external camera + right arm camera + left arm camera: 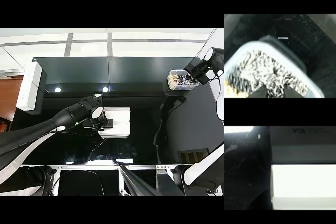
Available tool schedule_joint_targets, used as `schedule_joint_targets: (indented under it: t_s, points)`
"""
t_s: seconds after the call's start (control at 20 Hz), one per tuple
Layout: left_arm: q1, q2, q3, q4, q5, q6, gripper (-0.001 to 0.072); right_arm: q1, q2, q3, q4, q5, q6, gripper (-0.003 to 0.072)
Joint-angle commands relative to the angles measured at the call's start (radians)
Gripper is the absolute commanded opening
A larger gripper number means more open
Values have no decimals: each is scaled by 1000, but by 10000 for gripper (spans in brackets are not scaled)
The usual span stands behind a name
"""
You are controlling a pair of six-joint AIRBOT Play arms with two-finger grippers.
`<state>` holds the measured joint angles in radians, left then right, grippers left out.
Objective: Fold the box and place the chain.
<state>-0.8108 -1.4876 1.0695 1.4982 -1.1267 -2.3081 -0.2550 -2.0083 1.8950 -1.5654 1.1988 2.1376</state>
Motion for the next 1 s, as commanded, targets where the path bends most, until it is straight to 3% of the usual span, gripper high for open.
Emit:
schedule_joint_targets:
  t_s: [0.0,0.5,0.95]
  points:
    - [0,0,0,0,0,0,28,0,57,2,-16,17,-137,16]
    - [0,0,0,0,0,0,28,64,570,1,49,81,-499,12]
    - [0,0,0,0,0,0,28,206,921,1,150,205,-551,11]
